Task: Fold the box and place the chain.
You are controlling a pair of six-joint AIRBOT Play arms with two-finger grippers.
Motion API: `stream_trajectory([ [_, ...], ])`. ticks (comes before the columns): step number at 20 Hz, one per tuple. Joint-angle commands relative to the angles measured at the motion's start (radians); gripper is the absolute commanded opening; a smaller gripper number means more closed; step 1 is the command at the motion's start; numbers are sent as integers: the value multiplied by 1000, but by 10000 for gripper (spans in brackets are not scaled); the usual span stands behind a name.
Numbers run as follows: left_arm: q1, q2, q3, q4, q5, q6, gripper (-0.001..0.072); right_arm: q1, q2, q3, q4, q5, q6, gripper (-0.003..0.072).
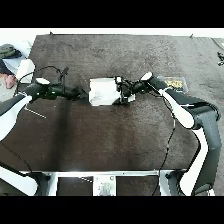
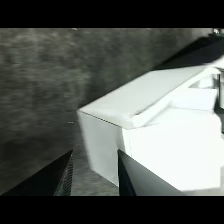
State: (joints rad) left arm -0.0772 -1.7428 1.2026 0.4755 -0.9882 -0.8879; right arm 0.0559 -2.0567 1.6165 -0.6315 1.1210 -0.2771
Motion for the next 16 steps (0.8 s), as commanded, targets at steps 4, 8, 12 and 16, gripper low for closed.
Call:
stream_trajectory([
  [4, -60, 6, 71, 104, -19, -113, 297, 1, 0, 0, 0, 0, 0, 368],
  [8, -98, 6, 114, 156, -29, -164, 297, 1, 0, 0, 0, 0, 0, 368],
  [12, -136, 5, 126, 258, -15, -293, 297, 1, 0, 0, 0, 0, 0, 368],
  [16, -181, 5, 159, 355, -7, -380, 297, 1, 0, 0, 0, 0, 0, 368],
])
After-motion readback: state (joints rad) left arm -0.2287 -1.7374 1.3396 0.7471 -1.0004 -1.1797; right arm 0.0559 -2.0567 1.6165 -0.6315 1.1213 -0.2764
